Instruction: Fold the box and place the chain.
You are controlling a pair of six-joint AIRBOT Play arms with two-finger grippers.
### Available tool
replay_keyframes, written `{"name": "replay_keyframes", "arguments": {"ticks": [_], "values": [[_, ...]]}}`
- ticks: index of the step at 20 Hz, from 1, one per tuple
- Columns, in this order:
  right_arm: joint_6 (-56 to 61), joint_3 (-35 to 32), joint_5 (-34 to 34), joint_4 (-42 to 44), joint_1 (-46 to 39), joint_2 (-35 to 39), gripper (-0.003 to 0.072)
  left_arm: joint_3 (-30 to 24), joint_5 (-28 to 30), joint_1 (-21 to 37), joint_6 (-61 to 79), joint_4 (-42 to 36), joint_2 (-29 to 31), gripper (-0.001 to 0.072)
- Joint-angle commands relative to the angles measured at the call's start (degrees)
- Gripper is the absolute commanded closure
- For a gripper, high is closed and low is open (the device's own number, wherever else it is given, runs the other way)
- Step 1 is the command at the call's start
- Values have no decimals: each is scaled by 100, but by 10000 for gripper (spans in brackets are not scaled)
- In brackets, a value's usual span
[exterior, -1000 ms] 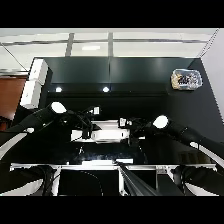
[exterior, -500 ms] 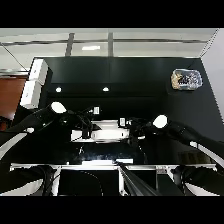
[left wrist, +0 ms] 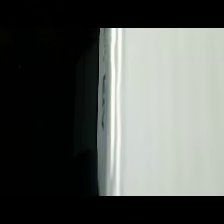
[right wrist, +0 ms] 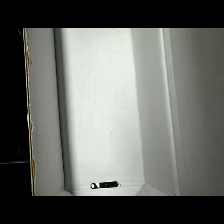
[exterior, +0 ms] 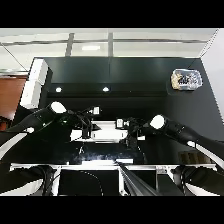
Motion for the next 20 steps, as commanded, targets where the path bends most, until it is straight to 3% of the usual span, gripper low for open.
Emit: {"name": "replay_keyframes", "arguments": {"ticks": [1,4,20], "values": [[140,7,-52,-201,44,-9,66,4,13,0,-7,-4,2,682],[566,-15,0,-671,42,-9,66,4,20,0,-7,-4,2,682],[472,-13,-83,-503,42,168,67,4,20,0,-9,-7,2,682]]}}
